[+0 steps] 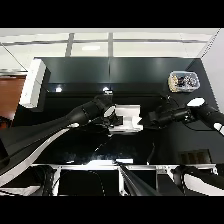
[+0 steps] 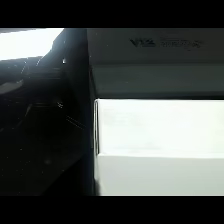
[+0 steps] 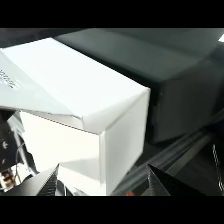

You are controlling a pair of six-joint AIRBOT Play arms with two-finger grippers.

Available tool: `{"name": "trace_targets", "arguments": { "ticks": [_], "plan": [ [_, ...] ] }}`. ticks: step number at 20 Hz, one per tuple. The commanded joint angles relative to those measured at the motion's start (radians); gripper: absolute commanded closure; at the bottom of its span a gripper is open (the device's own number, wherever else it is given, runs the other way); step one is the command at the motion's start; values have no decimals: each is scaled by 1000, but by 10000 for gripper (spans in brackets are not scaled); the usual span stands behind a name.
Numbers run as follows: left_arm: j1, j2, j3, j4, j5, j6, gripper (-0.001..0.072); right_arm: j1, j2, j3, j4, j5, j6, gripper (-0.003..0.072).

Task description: Fold the box and place the chain.

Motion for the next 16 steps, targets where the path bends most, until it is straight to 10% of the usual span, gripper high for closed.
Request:
{"name": "trace_targets", "arguments": {
  "ticks": [1, 16],
  "plan": [
    [0, 0, 1, 0, 0, 0, 683, 91, 0, 16, -19, -104, 71, 76],
    [0, 0, 1, 0, 0, 0, 683, 560, -1, 283, -810, -188, 1001, 270]
  ]
}}
